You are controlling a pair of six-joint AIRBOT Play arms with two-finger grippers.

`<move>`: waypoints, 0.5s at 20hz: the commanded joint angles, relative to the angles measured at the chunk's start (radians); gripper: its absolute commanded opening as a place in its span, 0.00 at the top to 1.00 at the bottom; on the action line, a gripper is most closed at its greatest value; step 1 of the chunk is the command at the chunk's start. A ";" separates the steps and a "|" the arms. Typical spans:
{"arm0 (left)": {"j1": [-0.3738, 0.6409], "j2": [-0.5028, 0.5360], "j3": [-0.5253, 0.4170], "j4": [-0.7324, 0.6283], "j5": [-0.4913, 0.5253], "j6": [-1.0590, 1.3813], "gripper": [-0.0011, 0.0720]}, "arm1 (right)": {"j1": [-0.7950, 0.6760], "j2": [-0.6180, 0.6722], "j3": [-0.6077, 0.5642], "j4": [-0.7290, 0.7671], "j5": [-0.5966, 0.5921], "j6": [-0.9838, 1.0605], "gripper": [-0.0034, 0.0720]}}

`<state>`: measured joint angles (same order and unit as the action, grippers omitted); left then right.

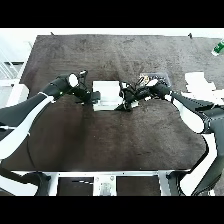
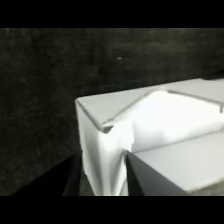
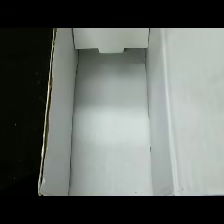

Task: Fold the box and place the chain.

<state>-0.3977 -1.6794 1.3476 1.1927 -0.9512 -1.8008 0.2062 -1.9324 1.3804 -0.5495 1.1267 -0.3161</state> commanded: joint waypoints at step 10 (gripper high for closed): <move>-0.057 -0.182 0.285 0.225 -0.264 -0.193 0.54 | 0.000 0.000 0.000 0.000 0.000 0.000 0.22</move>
<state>-0.4435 -1.8225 1.5723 1.3621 -1.1385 -1.9526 0.2062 -1.9324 1.3804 -0.5491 1.1267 -0.3157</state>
